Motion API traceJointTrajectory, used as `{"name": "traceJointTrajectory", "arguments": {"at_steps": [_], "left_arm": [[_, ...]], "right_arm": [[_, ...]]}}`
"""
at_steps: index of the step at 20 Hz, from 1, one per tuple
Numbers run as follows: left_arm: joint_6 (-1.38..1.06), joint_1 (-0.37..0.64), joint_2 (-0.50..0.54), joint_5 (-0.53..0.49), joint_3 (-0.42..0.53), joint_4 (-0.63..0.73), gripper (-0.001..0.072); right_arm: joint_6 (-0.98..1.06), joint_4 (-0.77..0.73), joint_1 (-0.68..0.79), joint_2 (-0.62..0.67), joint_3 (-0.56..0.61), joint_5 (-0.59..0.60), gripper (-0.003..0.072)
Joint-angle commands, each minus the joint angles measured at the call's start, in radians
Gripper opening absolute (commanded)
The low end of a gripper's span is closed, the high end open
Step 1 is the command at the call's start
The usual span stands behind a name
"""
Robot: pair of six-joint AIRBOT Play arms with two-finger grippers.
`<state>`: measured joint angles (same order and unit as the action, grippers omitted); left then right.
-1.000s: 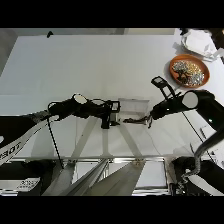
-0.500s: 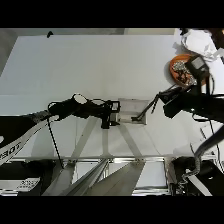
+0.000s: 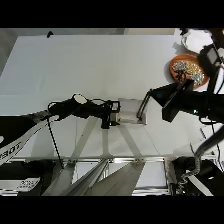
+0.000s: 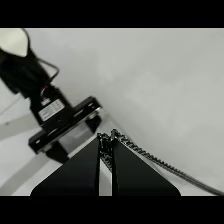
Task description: Fold the box and place the chain.
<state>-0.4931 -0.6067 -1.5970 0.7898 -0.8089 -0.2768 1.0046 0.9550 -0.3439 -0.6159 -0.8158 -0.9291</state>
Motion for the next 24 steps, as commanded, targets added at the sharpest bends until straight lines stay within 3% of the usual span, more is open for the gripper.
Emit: {"name": "traceJointTrajectory", "arguments": {"at_steps": [1,8,13,16,19,24], "left_arm": [[0.0,0.0,0.0,0.0,-0.001,0.0,0.0066],[0.0,0.0,0.0,0.0,-0.001,0.0,0.0066],[0.0,0.0,0.0,0.0,-0.001,0.0,0.0066],[0.0,0.0,0.0,0.0,-0.001,0.0,0.0066],[0.0,0.0,0.0,0.0,-0.001,0.0,0.0066],[0.0,0.0,0.0,0.0,-0.001,0.0,0.0066]], "right_arm": [[0.0,0.041,-0.096,-0.095,-0.003,-0.006,0.0019],[0.125,0.182,-0.136,-0.199,-0.002,-0.058,0.0019],[0.156,0.217,-0.136,-0.168,-0.002,0.045,0.0018],[0.34,0.434,-0.136,-0.077,-0.002,0.114,0.0017],[0.482,0.624,-0.136,0.016,-0.002,0.041,0.0018],[0.484,0.509,-0.136,0.042,0.006,-0.173,0.0017]]}}
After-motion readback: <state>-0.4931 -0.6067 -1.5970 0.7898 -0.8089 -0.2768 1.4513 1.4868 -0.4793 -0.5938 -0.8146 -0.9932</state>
